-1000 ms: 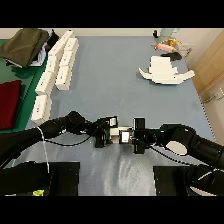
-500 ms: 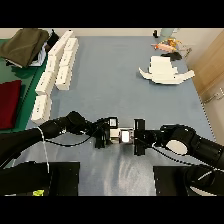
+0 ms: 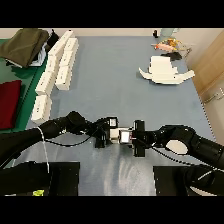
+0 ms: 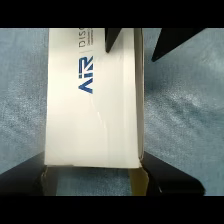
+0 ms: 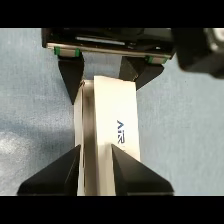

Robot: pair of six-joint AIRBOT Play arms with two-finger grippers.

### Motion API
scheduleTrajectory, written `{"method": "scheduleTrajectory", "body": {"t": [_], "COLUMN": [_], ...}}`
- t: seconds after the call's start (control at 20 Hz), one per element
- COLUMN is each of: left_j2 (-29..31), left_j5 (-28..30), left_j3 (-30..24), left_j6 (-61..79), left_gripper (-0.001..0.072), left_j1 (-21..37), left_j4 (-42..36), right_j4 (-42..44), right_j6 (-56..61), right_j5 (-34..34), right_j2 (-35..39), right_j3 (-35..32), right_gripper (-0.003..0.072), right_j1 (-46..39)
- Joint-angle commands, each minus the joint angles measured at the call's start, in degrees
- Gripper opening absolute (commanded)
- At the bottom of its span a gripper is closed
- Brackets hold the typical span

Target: Fold the box.

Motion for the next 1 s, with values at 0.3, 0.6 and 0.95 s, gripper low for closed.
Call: {"method": "scheduleTrajectory", "body": {"t": [0.3, 0.6, 0.95], "left_j2": [0.0, 0.0, 0.0], "left_j5": [-0.02, -0.02, -0.02], "left_j3": [0.02, 0.0, 0.02], "left_j6": [0.02, 0.02, 0.02], "left_gripper": [0.0509, 0.0509, 0.0509], "left_j1": [0.02, 0.02, 0.02], "left_j4": [0.02, 0.02, 0.02], "right_j4": [-1.27, -1.25, -3.56], "right_j6": [0.0, 0.0, 0.02], "right_j5": [-0.33, -0.28, -0.35], "right_j2": [0.02, -0.07, -2.21], "right_j3": [1.14, 1.14, 1.14], "right_gripper": [0.0163, 0.0316, 0.028], "right_j1": [-0.07, -0.07, -0.07]}}
